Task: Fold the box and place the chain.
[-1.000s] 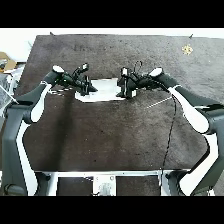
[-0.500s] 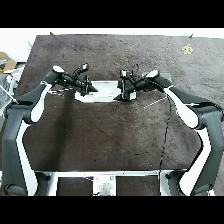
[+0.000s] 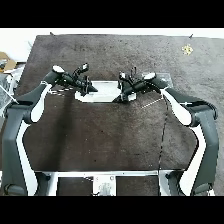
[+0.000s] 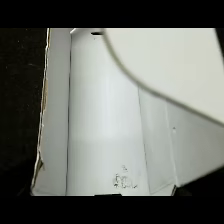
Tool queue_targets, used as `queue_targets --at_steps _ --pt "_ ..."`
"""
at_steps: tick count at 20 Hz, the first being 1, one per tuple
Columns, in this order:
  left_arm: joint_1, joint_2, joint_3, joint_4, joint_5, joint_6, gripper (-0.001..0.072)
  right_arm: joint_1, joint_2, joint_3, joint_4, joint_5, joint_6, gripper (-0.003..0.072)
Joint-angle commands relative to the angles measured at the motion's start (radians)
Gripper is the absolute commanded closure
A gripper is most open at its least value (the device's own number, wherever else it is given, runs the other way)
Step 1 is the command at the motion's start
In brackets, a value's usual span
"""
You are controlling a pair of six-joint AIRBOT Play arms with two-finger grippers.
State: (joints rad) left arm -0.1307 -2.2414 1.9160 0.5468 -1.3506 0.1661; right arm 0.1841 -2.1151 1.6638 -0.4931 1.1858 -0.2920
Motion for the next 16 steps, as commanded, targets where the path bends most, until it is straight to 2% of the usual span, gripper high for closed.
queue_targets --at_steps 1,5,6,8,9,10,16 --pt "0.000 0.000 0.001 -0.002 0.001 0.000 0.0696 0.000 -0.013 0.003 -0.003 0.004 -0.003 0.0055" --pt "0.000 0.000 0.001 -0.002 0.001 0.000 0.0696 0.000 -0.015 0.003 -0.004 0.003 -0.011 0.0071" --pt "0.000 0.000 0.001 -0.002 0.001 0.000 0.0696 0.000 -0.015 0.003 -0.004 0.002 -0.011 0.0125" --pt "0.000 0.000 0.001 -0.002 0.001 0.000 0.0696 0.000 -0.015 0.003 -0.012 -0.020 -0.011 0.0133" --pt "0.000 0.000 0.001 -0.002 0.001 0.000 0.0696 0.000 -0.015 0.003 -0.019 -0.035 -0.011 0.0206" --pt "0.000 0.000 0.001 -0.002 0.001 0.000 0.0696 0.000 -0.016 0.003 -0.019 -0.046 -0.011 0.0242" --pt "0.000 0.000 0.001 -0.002 0.001 0.000 0.0696 0.000 -0.016 0.002 -0.019 -0.061 -0.010 0.0242"
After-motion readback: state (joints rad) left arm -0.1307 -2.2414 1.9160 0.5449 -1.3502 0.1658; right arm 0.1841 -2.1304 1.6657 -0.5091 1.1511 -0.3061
